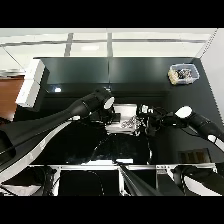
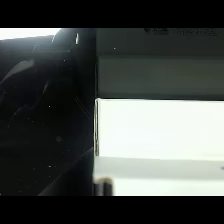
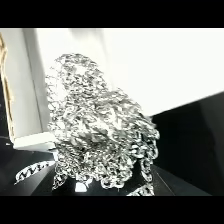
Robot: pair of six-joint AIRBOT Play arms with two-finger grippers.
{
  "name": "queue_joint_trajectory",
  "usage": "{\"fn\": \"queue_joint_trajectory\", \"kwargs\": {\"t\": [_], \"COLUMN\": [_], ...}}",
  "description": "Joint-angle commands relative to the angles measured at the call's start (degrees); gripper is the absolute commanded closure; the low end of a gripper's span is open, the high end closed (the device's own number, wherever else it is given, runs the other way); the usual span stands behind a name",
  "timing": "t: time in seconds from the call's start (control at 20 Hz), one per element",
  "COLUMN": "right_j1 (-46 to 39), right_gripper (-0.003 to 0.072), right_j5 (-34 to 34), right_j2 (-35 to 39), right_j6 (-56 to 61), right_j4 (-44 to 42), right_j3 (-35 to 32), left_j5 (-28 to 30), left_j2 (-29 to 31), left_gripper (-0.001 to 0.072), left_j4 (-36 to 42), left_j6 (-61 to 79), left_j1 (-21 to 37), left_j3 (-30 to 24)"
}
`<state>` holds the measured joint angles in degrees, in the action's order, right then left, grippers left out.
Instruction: Fold the box and place the chain.
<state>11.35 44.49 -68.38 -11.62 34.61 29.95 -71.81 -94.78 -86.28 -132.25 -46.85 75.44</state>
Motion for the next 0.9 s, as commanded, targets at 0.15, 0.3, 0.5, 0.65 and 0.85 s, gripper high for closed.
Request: {"fn": "queue_joint_trajectory", "kwargs": {"t": [0.15, 0.3, 0.5, 0.65, 0.85], "right_j1": [1.97, 1.49, 1.4, 1.4, 1.4], "right_gripper": [-0.0028, 0.0421, 0.0661, 0.0661, 0.0661], "right_j5": [-3.89, -3.21, -3.39, -4.28, -2.6], "right_j2": [-1.92, -1.9, -0.81, 3.96, 13.86], "right_j6": [-2.6, -1.2, 7.89, 17.14, 31.98], "right_j4": [-0.79, -0.02, 4.13, 6.56, 7.39], "right_j3": [-0.02, 0.0, 0.52, 0.52, 0.81], "left_j5": [-0.46, -0.72, -0.7, -0.66, -0.66], "left_j2": [-0.02, -0.02, -0.02, -0.02, -0.02], "left_gripper": [0.0681, 0.0681, 0.0681, 0.0681, 0.0681], "left_j4": [0.0, 0.0, 0.0, -0.02, -0.02], "left_j6": [0.02, 0.02, 0.02, 0.02, 0.02], "left_j1": [0.0, 0.0, 0.0, 0.0, 0.0], "left_j3": [0.04, 0.04, 0.04, 0.04, 0.04]}}
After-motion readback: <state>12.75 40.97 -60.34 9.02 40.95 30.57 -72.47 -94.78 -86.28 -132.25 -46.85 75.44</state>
